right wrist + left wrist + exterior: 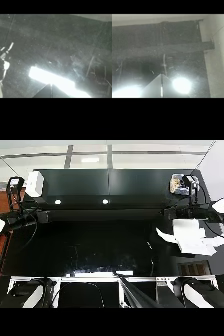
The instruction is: Fold the box and place the chain.
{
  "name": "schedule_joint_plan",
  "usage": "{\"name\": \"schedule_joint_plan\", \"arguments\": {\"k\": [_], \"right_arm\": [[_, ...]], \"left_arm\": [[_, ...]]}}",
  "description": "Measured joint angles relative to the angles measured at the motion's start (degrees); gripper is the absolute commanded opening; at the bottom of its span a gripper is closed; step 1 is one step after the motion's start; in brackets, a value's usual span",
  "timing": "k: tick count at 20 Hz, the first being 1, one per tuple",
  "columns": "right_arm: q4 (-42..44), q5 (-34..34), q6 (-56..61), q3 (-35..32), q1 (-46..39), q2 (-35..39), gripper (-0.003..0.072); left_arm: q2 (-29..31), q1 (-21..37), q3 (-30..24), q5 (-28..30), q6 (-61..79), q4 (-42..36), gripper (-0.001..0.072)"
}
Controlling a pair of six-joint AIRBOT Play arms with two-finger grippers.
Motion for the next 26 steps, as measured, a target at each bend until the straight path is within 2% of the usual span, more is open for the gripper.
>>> {"name": "schedule_joint_plan", "arguments": {"k": [5, 11, 12, 13, 14, 15, 17, 18, 21, 23, 26], "right_arm": [[0.15, -0.70, 0.00, 0.00, 0.07, 0.00, 0.0015], [5.35, -11.32, 0.09, 0.00, 0.17, 0.00, 0.0017], [5.92, -13.29, 0.28, 0.00, 0.17, 0.00, 0.0129], [5.95, -15.06, 0.48, 0.00, 0.17, 0.00, 0.0614], [4.66, -16.90, 0.50, 0.00, 0.13, 0.00, 0.0703], [1.88, -18.43, 0.76, 0.00, 0.04, -0.02, 0.0703], [-9.73, -20.70, 6.03, 0.02, -0.79, -0.17, 0.0703], [-18.40, -21.75, 11.80, 0.37, -2.21, -0.37, 0.0703], [-44.19, -21.59, 31.91, 3.08, -12.63, -2.27, 0.0703], [-51.82, -19.47, 39.56, 5.86, -23.41, -5.09, 0.0702], [-50.80, -12.66, 42.14, 11.61, -39.17, -11.50, 0.0696]], "left_arm": [[0.00, 0.00, 0.00, 0.00, 0.02, 0.00, 0.0027], [-0.17, -0.02, 0.00, 3.69, 0.00, -0.22, 0.0027], [-0.33, -0.02, 0.00, 4.79, 0.00, -0.52, 0.0028], [-0.57, -0.02, 0.00, 6.34, 0.02, -0.81, 0.0092], [-1.03, -0.02, 0.00, 7.87, 0.04, -1.05, 0.0457], [-1.70, -0.02, 0.00, 9.25, 0.02, -1.11, 0.0696], [-3.65, -0.02, 0.00, 10.95, 0.00, -1.36, 0.0702], [-4.70, -0.04, 0.00, 11.21, 0.02, -1.38, 0.0702], [-7.87, -0.20, 0.00, 11.08, 0.00, -1.53, 0.0700], [-9.64, -0.50, 0.00, 10.71, 0.00, -1.81, 0.0699], [-11.56, -1.44, 0.00, 10.47, 0.00, -2.38, 0.0699]]}}
